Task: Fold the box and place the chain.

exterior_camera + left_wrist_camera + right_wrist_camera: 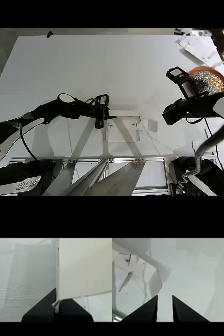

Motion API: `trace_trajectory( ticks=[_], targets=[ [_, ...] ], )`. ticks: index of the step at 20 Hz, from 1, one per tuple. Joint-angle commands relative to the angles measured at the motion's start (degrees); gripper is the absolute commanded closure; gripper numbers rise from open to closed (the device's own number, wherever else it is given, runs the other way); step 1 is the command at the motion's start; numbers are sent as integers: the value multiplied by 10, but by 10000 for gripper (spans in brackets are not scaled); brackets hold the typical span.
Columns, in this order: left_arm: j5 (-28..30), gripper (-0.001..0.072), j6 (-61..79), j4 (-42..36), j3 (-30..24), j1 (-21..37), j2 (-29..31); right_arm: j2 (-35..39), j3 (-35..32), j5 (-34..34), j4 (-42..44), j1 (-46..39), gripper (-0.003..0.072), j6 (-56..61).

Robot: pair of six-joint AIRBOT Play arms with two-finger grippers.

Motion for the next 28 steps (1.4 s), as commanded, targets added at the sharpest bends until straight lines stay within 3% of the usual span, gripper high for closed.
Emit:
trace_trajectory(
  ticks=[1,5,12,17,21,28],
  targets=[
    [30,706,9,-40,1,-3,-10,4,1,6,-3,0,490,1],
    [19,706,9,-42,1,-3,-43,4,1,5,-3,0,490,1],
    [-3,706,21,-40,2,-3,-47,4,1,-21,-3,0,490,1],
    [17,706,20,-24,2,-4,-45,3,1,-23,-3,0,491,1],
    [65,706,-9,42,2,-28,-33,3,1,-38,-3,0,491,1],
    [61,706,14,42,5,-36,-26,3,1,-50,11,0,491,0]
  ],
)
